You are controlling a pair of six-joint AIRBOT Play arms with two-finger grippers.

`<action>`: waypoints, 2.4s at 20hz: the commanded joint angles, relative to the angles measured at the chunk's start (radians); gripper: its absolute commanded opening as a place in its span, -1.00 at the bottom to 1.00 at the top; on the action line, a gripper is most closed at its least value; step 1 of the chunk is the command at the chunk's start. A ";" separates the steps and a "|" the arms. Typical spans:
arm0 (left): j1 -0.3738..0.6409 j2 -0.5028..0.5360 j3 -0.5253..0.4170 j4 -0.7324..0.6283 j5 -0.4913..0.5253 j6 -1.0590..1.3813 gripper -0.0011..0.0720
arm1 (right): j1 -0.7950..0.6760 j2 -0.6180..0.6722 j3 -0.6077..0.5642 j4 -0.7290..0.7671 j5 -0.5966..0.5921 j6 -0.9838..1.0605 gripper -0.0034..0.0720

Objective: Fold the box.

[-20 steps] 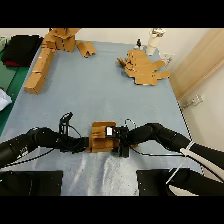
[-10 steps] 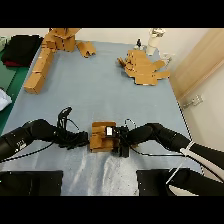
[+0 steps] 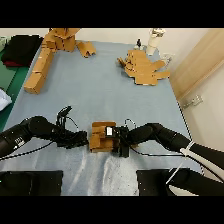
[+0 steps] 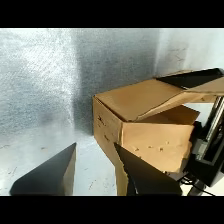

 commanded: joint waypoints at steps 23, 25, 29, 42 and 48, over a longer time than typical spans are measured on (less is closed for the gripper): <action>-0.001 -0.030 0.012 -0.167 0.014 0.168 0.20 | 0.001 0.000 0.000 0.000 0.000 0.000 0.42; -0.023 -0.030 0.014 -0.122 0.022 0.101 0.20 | 0.001 0.000 0.000 0.000 0.000 0.000 0.42; -0.134 -0.030 0.048 0.076 0.052 -0.097 0.20 | 0.001 0.000 0.000 0.000 0.000 0.000 0.42; -0.332 -0.190 0.223 0.384 -0.023 -0.390 0.20 | 0.001 0.000 0.000 0.000 0.000 0.000 0.42; -0.362 -0.246 0.315 0.446 -0.066 -0.451 0.20 | 0.001 0.000 0.000 0.000 0.000 0.000 0.42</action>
